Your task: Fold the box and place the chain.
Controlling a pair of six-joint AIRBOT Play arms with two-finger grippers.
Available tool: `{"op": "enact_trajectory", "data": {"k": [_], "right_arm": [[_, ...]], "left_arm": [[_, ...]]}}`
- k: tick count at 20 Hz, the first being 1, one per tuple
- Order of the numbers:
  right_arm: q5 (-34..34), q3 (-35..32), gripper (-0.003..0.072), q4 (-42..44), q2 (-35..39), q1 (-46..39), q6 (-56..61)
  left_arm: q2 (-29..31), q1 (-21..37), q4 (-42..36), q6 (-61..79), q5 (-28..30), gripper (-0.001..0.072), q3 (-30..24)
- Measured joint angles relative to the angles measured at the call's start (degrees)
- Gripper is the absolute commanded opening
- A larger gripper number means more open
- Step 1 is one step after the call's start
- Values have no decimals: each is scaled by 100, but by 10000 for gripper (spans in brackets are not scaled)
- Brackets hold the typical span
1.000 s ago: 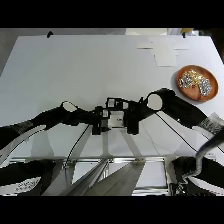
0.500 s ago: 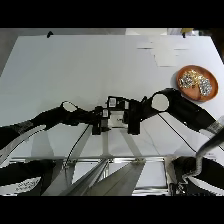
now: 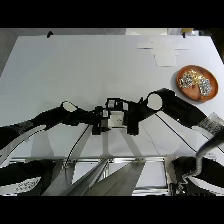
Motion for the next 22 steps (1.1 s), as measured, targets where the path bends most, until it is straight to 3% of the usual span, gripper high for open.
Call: {"op": "enact_trajectory", "data": {"k": [16, 22], "right_arm": [[-195, -407, 21, 42, -22, -2, 2], [-446, -400, 21, -33, 509, -35, 79]], "left_arm": [[0, 0, 0, 0, 4, 136, 2], [0, 0, -4, -7, 4, 136, 0]]}}
